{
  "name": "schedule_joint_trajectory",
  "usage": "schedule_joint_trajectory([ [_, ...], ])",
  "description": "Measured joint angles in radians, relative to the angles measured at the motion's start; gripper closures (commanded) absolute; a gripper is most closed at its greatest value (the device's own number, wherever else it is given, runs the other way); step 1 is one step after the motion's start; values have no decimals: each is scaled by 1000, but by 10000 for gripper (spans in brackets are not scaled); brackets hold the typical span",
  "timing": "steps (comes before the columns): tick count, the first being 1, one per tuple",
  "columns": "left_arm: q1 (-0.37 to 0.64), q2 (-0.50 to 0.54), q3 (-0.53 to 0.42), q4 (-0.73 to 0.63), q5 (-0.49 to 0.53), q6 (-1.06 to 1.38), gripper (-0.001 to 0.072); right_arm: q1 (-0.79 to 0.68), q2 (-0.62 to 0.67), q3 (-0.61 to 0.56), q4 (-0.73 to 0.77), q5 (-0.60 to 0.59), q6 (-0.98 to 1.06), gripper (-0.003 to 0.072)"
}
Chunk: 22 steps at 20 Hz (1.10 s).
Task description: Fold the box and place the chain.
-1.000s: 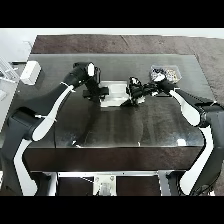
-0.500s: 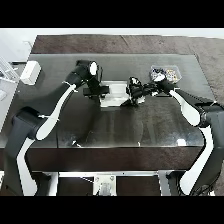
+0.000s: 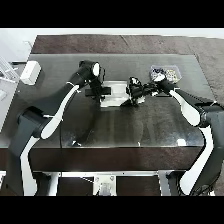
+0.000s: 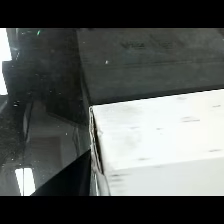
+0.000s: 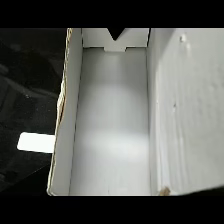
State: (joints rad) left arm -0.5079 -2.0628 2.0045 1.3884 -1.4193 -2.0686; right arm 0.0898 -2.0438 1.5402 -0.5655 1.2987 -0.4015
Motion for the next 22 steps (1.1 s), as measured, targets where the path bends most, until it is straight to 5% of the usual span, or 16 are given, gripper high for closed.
schedule_joint_trajectory([
  [2,-3,-2,3,0,-2,0,530,0,0,0,0,0,0,187],
  [3,-3,-2,3,0,-3,-1,644,0,0,0,0,0,0,187],
  [5,-6,-2,5,7,-4,-8,687,0,0,0,1,0,5,187],
  [12,-9,-2,5,0,-3,-2,688,0,0,0,0,0,1,187],
  [13,-10,-2,5,-1,-1,0,671,0,0,0,0,0,0,187],
  [15,-10,-3,5,-21,13,5,156,0,0,0,0,0,-2,187],
  [22,-9,8,29,-40,7,7,183,0,0,0,0,0,-2,187],
])
